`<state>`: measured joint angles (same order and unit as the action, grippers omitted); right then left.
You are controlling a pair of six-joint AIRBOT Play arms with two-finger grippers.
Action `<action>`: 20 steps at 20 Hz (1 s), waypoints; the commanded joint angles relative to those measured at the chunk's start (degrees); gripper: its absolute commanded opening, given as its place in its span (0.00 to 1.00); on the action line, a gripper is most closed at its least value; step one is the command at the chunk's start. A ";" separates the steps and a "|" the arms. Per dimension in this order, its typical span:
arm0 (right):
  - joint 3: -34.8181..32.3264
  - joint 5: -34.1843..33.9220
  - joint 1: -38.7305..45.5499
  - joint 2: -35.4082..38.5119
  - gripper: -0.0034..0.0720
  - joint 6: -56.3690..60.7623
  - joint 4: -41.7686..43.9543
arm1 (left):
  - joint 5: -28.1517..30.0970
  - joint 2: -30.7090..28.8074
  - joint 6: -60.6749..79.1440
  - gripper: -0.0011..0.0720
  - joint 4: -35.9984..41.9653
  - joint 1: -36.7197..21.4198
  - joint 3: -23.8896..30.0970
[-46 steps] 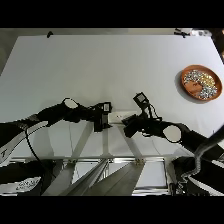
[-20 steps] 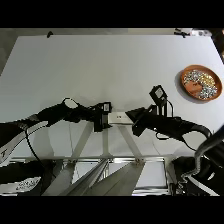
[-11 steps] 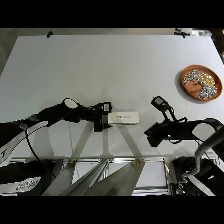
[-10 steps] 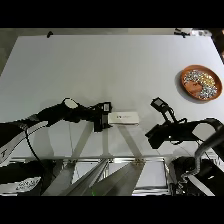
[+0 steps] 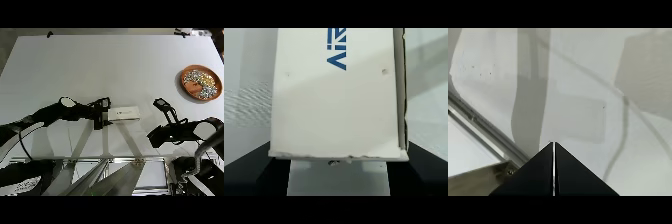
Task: Fold the box and place the chain.
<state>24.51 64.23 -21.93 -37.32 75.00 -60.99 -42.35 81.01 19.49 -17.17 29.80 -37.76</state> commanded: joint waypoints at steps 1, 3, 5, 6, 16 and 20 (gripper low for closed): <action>0.00 -2.86 0.02 0.04 0.06 0.22 -0.11 | 2.75 -7.32 -4.83 0.02 -0.66 -3.39 -0.07; 0.00 -2.73 0.02 0.04 0.06 0.22 -0.26 | 5.55 -12.87 -8.24 0.02 -2.73 -7.56 -0.07; 0.00 -2.78 0.02 0.04 0.06 0.20 -0.28 | 9.66 -17.75 -14.27 0.02 -5.11 -13.42 -0.07; 0.00 -2.75 0.02 0.04 0.06 0.20 -0.26 | 11.04 -19.69 -17.97 0.02 -6.91 -17.16 -0.07; 0.00 -5.57 0.02 0.04 0.06 0.17 -0.24 | 9.42 -18.51 -48.04 0.02 -33.42 -50.23 0.00; 0.00 -5.07 0.02 0.04 0.06 0.17 -0.04 | 4.92 -14.93 -51.60 0.02 -43.15 -51.67 0.02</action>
<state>24.51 59.31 -21.93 -37.32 75.18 -61.17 -34.65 64.01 -27.22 -51.72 -19.55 -37.76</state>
